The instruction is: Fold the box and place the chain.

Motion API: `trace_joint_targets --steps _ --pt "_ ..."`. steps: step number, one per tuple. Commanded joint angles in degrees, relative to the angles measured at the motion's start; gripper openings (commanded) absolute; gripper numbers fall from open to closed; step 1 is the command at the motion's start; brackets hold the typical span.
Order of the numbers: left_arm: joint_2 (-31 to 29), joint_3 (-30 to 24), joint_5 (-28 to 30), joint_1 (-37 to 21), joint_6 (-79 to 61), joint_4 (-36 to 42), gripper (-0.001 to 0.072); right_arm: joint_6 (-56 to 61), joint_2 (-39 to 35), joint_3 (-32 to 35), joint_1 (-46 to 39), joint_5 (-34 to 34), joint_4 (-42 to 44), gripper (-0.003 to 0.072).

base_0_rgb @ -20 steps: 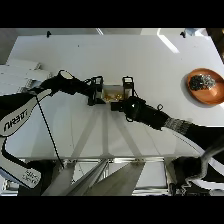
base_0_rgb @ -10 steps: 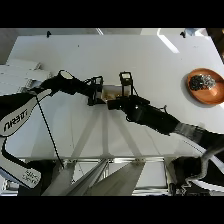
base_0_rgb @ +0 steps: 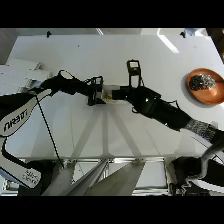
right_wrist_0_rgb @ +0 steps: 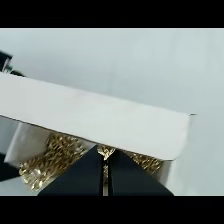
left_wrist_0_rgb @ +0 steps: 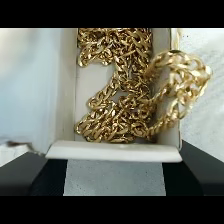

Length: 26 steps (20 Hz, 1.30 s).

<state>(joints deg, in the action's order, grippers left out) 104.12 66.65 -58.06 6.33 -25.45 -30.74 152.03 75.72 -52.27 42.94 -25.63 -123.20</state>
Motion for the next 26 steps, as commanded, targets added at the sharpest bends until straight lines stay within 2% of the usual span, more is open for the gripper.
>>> trace_joint_targets --steps 1,6,9,11,13,16,19,24,26 --pt "-0.04 0.02 0.0 -0.04 0.0 -0.02 0.0296 -0.83 0.31 -0.07 -3.61 1.22 -1.18 0.0014" --pt "-0.04 0.02 0.02 -0.04 0.0 0.0 0.0296 -1.05 2.21 -0.07 -4.42 2.19 -0.85 0.0015" --pt "-0.04 0.02 0.02 -0.04 0.0 0.0 0.0296 -2.51 2.38 -0.07 -2.8 8.04 -0.81 0.0019" --pt "-0.04 0.02 0.0 -0.04 -0.02 0.0 0.0296 -5.05 2.36 -0.07 -1.44 12.11 -0.24 0.0138" --pt "-0.04 0.02 0.02 -0.04 0.0 0.0 0.0296 -5.66 2.01 -0.07 -0.04 12.09 1.73 0.026" --pt "-0.04 0.02 0.02 -0.04 0.0 0.0 0.0296 -6.71 -0.66 -0.07 0.66 4.81 7.21 0.0302" --pt "-0.04 0.02 0.02 -0.04 0.0 0.0 0.0296 -20.74 -5.9 -0.35 -1.75 -2.25 14.38 0.0302" --pt "-0.04 0.02 0.02 -0.04 0.0 0.0 0.0296 -60.24 -7.34 -7.45 -12.11 -10.78 41.53 0.0319" --pt "-0.04 0.02 0.0 -0.04 0.0 0.0 0.0296 -69.0 -6.1 -10.6 -16.68 -11.1 49.0 0.0318"
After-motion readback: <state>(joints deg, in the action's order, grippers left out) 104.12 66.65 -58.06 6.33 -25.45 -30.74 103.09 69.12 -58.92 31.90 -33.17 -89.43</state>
